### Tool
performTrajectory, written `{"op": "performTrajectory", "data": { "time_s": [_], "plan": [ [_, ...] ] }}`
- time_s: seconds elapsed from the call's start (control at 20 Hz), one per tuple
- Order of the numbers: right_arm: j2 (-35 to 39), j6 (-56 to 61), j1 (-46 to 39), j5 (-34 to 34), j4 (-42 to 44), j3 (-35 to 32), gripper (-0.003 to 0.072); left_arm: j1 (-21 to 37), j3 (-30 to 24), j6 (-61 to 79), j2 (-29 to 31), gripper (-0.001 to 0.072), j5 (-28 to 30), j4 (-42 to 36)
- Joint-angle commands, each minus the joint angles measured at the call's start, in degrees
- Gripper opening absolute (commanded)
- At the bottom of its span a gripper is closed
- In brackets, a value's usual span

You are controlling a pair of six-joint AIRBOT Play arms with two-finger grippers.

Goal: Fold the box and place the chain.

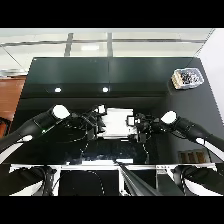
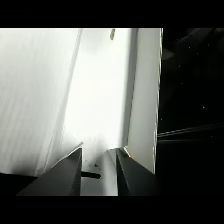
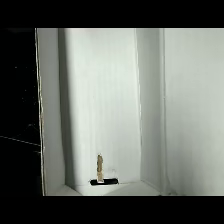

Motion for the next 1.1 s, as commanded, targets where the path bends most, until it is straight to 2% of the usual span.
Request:
{"op": "performTrajectory", "data": {
  "time_s": [0.0, 0.05, 0.2, 0.25, 0.3, 0.35, 0.45, 0.5, 0.55, 0.7, 0.75, 0.8, 0.85, 1.05],
  "plan": [
    [0.0, 0.0, 0.0, 0.0, 0.0, 0.0, 0.0126, 0.0, 0.1, 0.2, -0.6, 0.0139, 0.0, -1.8],
    [0.0, 0.0, 0.0, 0.0, 0.0, 0.0, 0.0127, 0.0, 0.1, 0.5, -0.6, 0.0088, -0.3, -1.7],
    [0.0, 0.0, 0.0, 0.0, 0.0, 0.0, 0.0126, 0.0, 0.1, 0.7, -0.6, 0.0085, -0.4, -1.7],
    [0.0, 0.0, 0.0, 0.0, 0.0, 0.0, 0.0127, 0.0, 0.1, 0.7, -0.6, 0.0165, 0.0, -1.7],
    [0.0, 0.0, 0.0, 0.0, 0.0, 0.0, 0.0126, -0.3, 0.1, 0.9, -0.6, 0.0306, 0.5, -1.6],
    [0.0, 0.0, 0.0, 0.0, 0.0, 0.0, 0.0126, -0.4, 0.1, 0.9, -0.6, 0.0307, 0.6, -1.3],
    [0.0, 0.0, 0.0, 0.0, 0.0, 0.0, 0.0126, -0.5, 0.1, 0.9, -0.6, 0.0235, 0.1, -1.3],
    [0.0, 0.0, 0.0, 0.0, 0.0, 0.0, 0.0126, -0.6, 0.1, 0.9, -0.6, 0.0255, 0.0, -1.3],
    [0.0, 0.0, 0.0, 0.0, 0.0, 0.0, 0.0127, -0.6, 0.1, 0.9, -0.6, 0.0315, -0.2, -1.4],
    [0.0, 0.0, 0.0, 0.0, 0.0, 0.0, 0.0126, -0.6, 0.1, 0.9, -0.5, 0.0313, -0.3, -1.1],
    [0.0, 0.0, 0.0, 0.0, 0.0, 0.0, 0.0127, -0.6, 0.2, 0.7, 0.0, 0.0265, -0.3, 0.0],
    [0.0, 0.0, 0.0, 0.0, 0.0, 0.0, 0.0126, -0.6, 0.5, 0.4, 0.7, 0.002, -0.8, 2.2],
    [0.0, 0.0, 0.0, 0.0, 0.0, 0.0, 0.0126, -0.5, 0.7, -0.6, 1.4, 0.0049, -1.0, 4.1],
    [0.0, 0.0, 0.0, 0.0, 0.0, 0.0, 0.0127, 3.2, 2.8, -13.4, 7.7, 0.0027, -4.2, 11.5]
  ]
}}
